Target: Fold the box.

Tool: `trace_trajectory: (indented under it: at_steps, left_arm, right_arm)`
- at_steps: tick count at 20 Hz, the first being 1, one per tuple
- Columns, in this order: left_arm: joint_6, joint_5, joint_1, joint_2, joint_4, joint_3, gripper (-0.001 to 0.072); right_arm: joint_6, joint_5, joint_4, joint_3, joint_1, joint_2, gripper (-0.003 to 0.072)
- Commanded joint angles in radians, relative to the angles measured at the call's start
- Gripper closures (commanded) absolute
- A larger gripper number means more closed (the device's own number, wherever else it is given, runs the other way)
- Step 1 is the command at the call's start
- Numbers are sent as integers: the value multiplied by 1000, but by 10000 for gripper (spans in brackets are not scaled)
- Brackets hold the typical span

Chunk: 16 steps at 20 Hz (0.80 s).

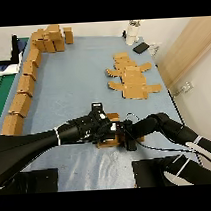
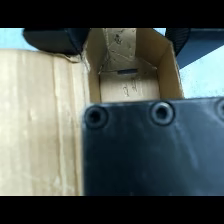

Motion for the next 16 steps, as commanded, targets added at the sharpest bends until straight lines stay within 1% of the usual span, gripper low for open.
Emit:
trace_trajectory:
  at_steps: [1,2,3,10,11,12,13,14,15,16]
  left_arm:
    - [9,3,-1,0,3,1,419]
    - [3,0,-1,1,3,1,135]
    - [-11,-1,0,1,2,1,113]
    - [-57,-5,3,2,5,0,117]
    - [-65,-5,3,0,14,0,136]
    - [-71,-3,3,-1,15,0,135]
    - [-71,-3,2,-3,14,0,243]
    - [-64,0,1,-3,15,0,635]
    - [-57,17,1,-2,15,0,698]
    - [-57,30,1,-2,14,0,697]
  right_arm:
    - [-1,0,0,0,1,-1,135]
    - [-1,0,0,0,1,-1,136]
    - [-1,0,0,0,1,-1,135]
    - [-1,0,0,0,1,-1,136]
    - [-1,0,0,0,1,-1,135]
    - [-1,0,0,0,1,-1,135]
    - [-1,0,0,0,1,-1,136]
    - [-1,0,0,0,1,-1,136]
    - [-1,0,0,0,1,-1,136]
    - [-1,0,0,0,1,-1,136]
